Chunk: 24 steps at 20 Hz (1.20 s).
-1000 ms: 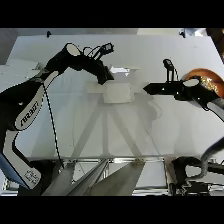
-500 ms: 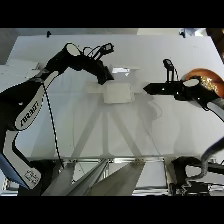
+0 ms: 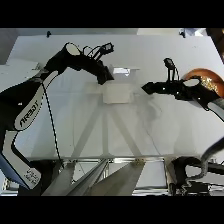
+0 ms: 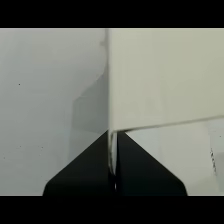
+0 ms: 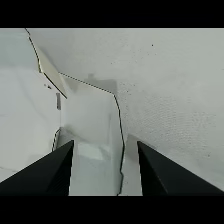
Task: Fold the box and place the chain.
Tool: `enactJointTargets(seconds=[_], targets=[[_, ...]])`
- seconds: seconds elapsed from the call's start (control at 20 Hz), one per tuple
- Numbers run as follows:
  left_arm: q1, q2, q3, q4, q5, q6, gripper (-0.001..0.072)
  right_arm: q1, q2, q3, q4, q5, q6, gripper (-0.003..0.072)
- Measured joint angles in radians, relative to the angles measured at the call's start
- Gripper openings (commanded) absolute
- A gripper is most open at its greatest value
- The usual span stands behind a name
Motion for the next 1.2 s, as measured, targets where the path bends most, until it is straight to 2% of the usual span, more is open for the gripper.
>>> enactJointTargets(seconds=[0.35,0.8,1.0,1.2], targets=[[0.002,0.121,0.000,0.007,-0.076,0.000,-0.0004,-0.090,0.113,0.001,-0.153,0.004,0.000,0.0439],[0.011,0.296,-0.006,0.118,-0.229,-0.060,-0.0006,-0.140,0.146,0.001,-0.190,-0.004,0.000,0.0439],[0.034,0.356,-0.066,0.126,-0.246,-0.064,-0.0004,-0.142,0.147,0.001,-0.193,-0.005,0.000,0.0439],[0.040,0.380,-0.208,0.117,-0.183,0.012,-0.0003,-0.142,0.147,0.001,-0.193,-0.005,0.000,0.0439]])
